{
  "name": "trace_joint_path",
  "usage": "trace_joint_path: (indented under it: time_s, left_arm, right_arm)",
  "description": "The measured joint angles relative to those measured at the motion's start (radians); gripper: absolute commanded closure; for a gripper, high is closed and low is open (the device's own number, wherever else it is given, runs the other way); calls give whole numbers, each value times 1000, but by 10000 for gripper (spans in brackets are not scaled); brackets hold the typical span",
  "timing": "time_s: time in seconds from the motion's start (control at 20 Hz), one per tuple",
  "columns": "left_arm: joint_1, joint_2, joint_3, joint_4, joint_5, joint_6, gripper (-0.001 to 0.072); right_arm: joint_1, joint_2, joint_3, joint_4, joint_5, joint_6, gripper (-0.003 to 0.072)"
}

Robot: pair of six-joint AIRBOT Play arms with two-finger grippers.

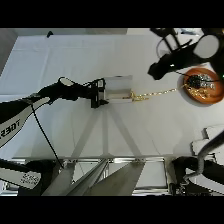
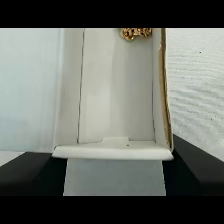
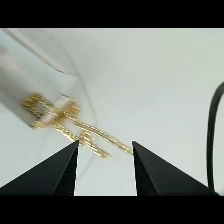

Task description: Fold the box and place the chain.

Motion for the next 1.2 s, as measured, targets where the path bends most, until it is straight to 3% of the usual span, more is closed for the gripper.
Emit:
trace_joint_path:
  time_s: [0.05, 0.15, 0.35, 0.55, 1.0, 1.2]
  left_arm:
    - [0, 0, 0, 0, 0, 0, 451]
    - [0, 0, 0, 0, 0, 0, 451]
    - [0, 0, 0, 0, 0, 0, 451]
    - [0, 0, 0, 0, 0, 0, 451]
    - [0, 0, 0, 0, 0, 0, 451]
    - [0, 0, 0, 0, 0, 0, 451]
  right_arm:
    - [-55, 5, 0, -26, 8, 18, 259]
    - [-162, 9, 0, -68, 18, 51, 156]
    - [-372, -16, -1, -106, 28, 109, 87]
    - [-525, -89, -2, -115, 9, 144, 87]
    - [-596, -341, -2, -106, -8, 241, 87]
    - [-589, -393, -2, -103, -8, 261, 89]
